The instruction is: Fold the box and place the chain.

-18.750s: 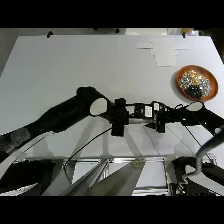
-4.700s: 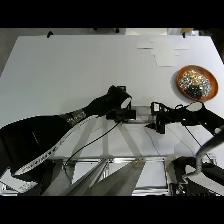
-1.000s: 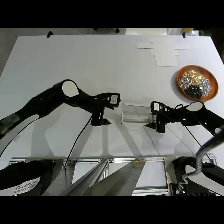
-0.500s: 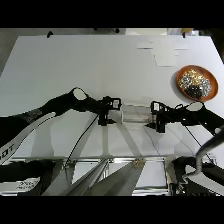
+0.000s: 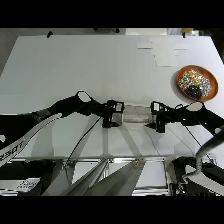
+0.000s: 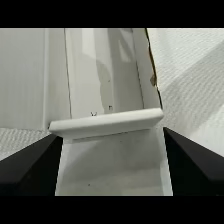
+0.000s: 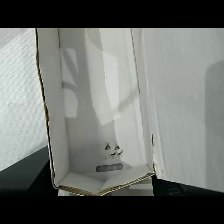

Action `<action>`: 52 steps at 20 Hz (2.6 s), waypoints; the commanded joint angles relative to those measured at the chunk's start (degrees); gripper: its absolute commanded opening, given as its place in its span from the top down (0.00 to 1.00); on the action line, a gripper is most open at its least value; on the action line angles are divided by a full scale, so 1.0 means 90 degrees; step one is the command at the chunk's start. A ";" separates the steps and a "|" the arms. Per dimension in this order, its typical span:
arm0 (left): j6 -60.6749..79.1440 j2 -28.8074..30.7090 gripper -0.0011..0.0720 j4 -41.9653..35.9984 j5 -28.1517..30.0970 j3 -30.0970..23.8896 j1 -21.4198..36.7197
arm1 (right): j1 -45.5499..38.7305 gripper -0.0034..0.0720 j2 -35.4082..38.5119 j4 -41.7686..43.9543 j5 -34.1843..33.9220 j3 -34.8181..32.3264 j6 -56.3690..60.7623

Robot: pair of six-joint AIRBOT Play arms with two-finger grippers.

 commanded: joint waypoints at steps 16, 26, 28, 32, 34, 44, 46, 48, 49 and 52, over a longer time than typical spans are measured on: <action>0.0046 -0.0170 0.03 -0.0588 0.0410 -0.0002 -0.0265 | 0.0000 0.41 0.0005 0.0002 -0.0007 0.0000 0.0005; 0.0046 -0.0214 0.70 -0.0588 0.0386 0.0002 -0.0277 | 0.0000 0.41 0.0005 0.0005 -0.0007 0.0000 0.0005; 0.0046 -0.0216 0.70 -0.0588 0.0384 0.0002 -0.0277 | 0.0000 0.41 0.0005 0.0002 -0.0007 0.0000 0.0005; 0.0046 -0.0216 0.70 -0.0588 0.0384 0.0002 -0.0277 | 0.0000 0.41 0.0005 0.0002 -0.0007 0.0000 0.0005; 0.0044 -0.0216 0.70 -0.0588 0.0384 0.0002 -0.0277 | 0.0000 0.41 0.0005 0.0002 -0.0007 0.0000 0.0005; 0.0044 -0.0216 0.70 -0.0588 0.0384 0.0002 -0.0277 | 0.0000 0.42 0.0005 0.0002 0.0005 0.0000 0.0005; 0.0046 -0.0216 0.70 -0.0588 0.0384 0.0002 -0.0277 | 0.0000 0.42 0.0005 0.0002 -0.0017 0.0000 0.0005; 0.0046 -0.0214 0.70 -0.0588 0.0384 0.0002 -0.0277 | -0.0002 0.32 0.0005 -0.0049 -0.0061 0.0000 0.0005; 0.0046 -0.0214 0.70 -0.0588 0.0384 0.0002 -0.0277 | -0.0002 0.08 0.0012 -0.0046 -0.0151 0.0000 0.0007; 0.0046 -0.0216 0.70 -0.0588 0.0384 0.0002 -0.0277 | -0.0002 0.04 0.0151 -0.0097 -0.0357 0.0000 0.0036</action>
